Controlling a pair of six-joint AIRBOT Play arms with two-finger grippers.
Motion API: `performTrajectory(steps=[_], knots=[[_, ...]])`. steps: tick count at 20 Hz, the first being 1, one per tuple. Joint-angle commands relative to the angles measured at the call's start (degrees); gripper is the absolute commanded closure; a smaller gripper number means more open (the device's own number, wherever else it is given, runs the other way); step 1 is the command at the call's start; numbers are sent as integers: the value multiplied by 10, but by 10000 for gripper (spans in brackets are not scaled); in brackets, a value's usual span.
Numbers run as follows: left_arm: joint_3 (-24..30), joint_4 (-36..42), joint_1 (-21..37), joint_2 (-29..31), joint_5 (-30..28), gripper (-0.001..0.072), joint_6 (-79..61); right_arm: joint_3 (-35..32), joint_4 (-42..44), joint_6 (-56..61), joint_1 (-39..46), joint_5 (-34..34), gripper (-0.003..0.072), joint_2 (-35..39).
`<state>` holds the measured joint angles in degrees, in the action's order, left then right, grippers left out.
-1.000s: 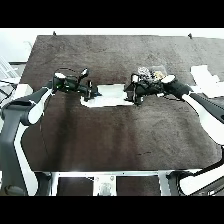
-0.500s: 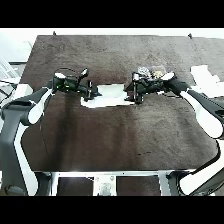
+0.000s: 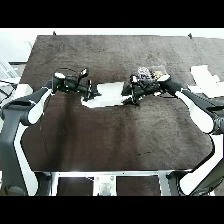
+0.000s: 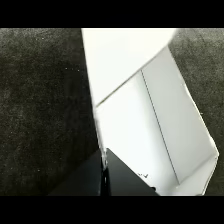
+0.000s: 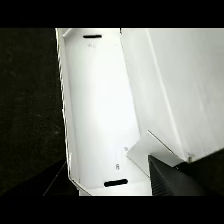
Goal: Fold the box and place the chain.
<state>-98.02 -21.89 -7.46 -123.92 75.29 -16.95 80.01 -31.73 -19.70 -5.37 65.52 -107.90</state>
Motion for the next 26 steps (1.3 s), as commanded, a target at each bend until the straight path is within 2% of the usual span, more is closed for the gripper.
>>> performTrajectory(steps=[1, 14, 19, 26], knots=[[0, 0, 0, 0, 1, 689, 0, 2, 2, 6, 13, -10, 134, -6], [0, 0, 0, 0, 2, 689, 0, 37, -24, 24, 8, -22, 135, -7], [0, 0, 0, 0, 2, 689, 0, 59, -24, 15, -3, -22, 106, -31], [0, 0, 0, 0, 2, 689, 0, 62, -24, 43, -18, 11, 83, -35]])
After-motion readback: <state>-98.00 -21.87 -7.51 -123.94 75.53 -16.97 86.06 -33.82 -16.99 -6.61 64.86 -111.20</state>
